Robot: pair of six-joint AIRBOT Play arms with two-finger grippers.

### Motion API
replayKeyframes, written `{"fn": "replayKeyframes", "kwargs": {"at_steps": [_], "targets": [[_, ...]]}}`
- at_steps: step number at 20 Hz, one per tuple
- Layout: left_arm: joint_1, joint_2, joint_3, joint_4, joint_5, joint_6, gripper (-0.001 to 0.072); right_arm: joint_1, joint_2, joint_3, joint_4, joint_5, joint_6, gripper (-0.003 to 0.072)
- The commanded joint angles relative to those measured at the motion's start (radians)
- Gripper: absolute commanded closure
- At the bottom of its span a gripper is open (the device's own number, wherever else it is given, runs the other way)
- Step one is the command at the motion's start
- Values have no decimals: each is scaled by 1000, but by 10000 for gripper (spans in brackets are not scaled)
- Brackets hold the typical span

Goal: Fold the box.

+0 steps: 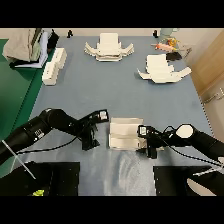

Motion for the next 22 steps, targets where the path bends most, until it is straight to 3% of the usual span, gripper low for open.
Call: {"fn": "replayKeyframes", "kwargs": {"at_steps": [1, 8, 13, 22], "targets": [[19, -50, -85, -221, 113, 433, 19, 0, 1, 1, 0, -1, 2, 176], [-40, -190, -87, -373, 201, 613, 19, 0, 1, 1, 0, -1, 1, 177], [-87, -198, -87, -450, 263, 613, 19, 0, 1, 1, 0, -1, 1, 177], [-87, -204, -88, -464, 262, 594, 19, 0, 1, 1, 0, -1, 1, 176]]}}
